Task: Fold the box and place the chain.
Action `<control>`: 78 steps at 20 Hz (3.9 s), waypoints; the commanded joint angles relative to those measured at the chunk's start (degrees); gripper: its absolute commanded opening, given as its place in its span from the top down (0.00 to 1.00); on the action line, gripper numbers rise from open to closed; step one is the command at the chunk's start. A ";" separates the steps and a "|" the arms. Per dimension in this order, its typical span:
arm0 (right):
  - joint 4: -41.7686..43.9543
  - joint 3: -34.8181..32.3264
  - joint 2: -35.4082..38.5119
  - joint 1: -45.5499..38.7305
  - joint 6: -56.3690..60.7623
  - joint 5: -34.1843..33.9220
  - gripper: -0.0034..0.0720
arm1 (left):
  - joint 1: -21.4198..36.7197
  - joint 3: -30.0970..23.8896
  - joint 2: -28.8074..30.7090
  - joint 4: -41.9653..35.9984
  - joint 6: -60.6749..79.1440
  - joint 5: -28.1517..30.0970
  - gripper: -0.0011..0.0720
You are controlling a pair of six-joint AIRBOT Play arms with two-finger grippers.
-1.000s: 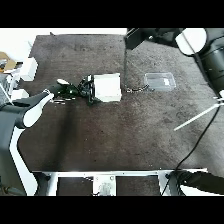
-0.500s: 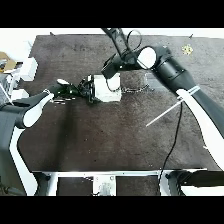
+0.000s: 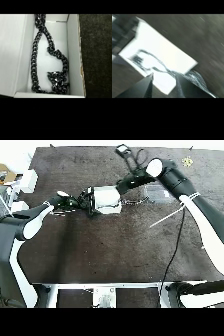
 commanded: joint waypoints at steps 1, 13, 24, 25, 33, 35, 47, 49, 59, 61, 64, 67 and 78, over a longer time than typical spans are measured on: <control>3.37 -1.07 -2.54 -7.98 -6.16 3.17 0.68 | 0.00 0.02 0.04 0.02 0.00 0.00 0.51; 16.50 5.33 -21.59 -10.34 -27.71 6.91 0.64 | 0.00 0.02 0.04 0.02 0.00 0.04 0.51; 7.61 5.33 -22.40 -6.73 -26.14 -0.46 0.64 | 0.00 0.02 0.04 0.02 0.00 0.02 0.51; 6.99 5.33 -22.40 -6.73 -25.57 -0.92 0.64 | 0.00 0.02 0.04 0.02 0.00 0.00 0.51; 5.35 5.33 -21.44 -6.38 -25.44 2.25 0.92 | 0.00 0.02 0.04 0.02 0.00 0.02 0.51; 5.38 5.33 -18.95 -7.02 -25.09 4.24 0.95 | 0.00 0.02 0.04 0.02 0.00 0.00 0.51; 12.26 5.33 6.03 -7.96 -20.98 2.05 0.95 | 0.00 0.02 0.04 0.02 0.00 0.00 0.51; 12.46 5.33 10.14 -7.52 -21.14 -2.80 0.95 | 0.00 0.02 0.04 0.02 0.00 0.00 0.51; 12.44 5.35 16.52 -0.63 -22.82 -26.69 0.95 | 0.00 0.02 0.04 0.02 0.00 0.02 0.51; 12.44 5.51 16.52 1.57 -23.65 -32.15 0.95 | 0.00 0.02 0.04 0.02 0.00 0.02 0.51; 12.22 7.72 16.52 4.07 -24.17 -33.68 0.95 | 0.00 0.02 0.04 0.02 0.00 0.02 0.51; 12.20 9.09 16.50 5.68 -24.20 -37.57 0.95 | 0.00 0.02 0.04 0.02 0.00 0.00 0.51; 12.09 18.05 10.64 8.87 -24.17 -44.30 0.95 | 0.00 0.02 0.04 0.02 0.00 -0.02 0.51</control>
